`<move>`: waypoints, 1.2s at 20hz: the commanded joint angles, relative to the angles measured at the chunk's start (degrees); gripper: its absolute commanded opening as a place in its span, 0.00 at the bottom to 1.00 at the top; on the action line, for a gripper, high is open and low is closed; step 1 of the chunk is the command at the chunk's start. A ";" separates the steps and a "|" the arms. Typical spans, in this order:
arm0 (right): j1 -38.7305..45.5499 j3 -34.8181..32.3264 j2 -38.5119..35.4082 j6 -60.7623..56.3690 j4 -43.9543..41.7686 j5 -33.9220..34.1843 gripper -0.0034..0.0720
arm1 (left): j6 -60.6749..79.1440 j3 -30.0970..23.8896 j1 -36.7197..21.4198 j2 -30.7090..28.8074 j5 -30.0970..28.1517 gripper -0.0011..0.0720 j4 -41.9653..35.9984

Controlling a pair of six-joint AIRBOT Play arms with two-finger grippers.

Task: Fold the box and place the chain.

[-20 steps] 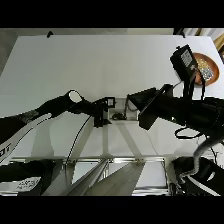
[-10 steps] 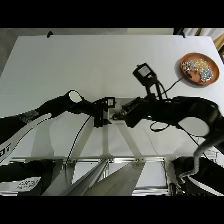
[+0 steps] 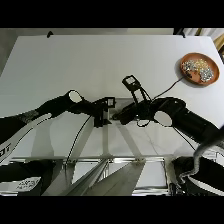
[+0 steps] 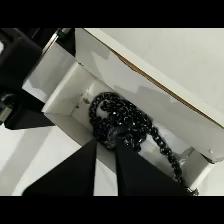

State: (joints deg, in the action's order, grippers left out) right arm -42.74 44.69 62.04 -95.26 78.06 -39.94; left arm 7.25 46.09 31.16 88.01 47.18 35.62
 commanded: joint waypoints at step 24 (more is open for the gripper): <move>16.46 -0.07 -5.01 -25.83 31.45 -12.63 0.29 | 0.02 0.00 0.00 -0.04 0.00 0.03 0.00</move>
State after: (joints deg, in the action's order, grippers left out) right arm -33.04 44.64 54.28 -120.25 109.84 -57.65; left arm 7.25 46.09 31.16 88.01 47.18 35.62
